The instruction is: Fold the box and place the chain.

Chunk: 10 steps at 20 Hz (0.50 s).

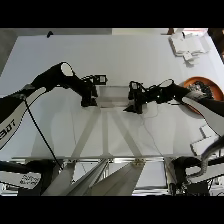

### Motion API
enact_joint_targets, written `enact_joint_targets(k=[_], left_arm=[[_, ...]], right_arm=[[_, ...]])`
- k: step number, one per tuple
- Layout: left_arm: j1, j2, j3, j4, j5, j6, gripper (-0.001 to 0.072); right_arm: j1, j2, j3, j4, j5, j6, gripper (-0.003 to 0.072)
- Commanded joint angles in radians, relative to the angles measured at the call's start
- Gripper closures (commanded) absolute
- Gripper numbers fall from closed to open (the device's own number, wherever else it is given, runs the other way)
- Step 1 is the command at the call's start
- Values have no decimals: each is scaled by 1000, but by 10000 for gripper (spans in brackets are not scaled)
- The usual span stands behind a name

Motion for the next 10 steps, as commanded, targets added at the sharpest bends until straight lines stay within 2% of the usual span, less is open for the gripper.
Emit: enact_joint_targets(k=[1, 4, 6, 10], left_arm=[[2, -9, 0, 0, -32, 77, 202], [2, -9, 0, -11, -51, 88, 210], [2, -9, 0, -15, -89, 99, 288], [9, -9, 0, -53, -92, 99, 295]], right_arm=[[1, -1, 0, 0, 0, 0, 166], [1, -1, 0, 0, 0, 0, 166], [1, -1, 0, 0, 0, 0, 166], [1, -1, 0, 0, 0, 0, 166]])
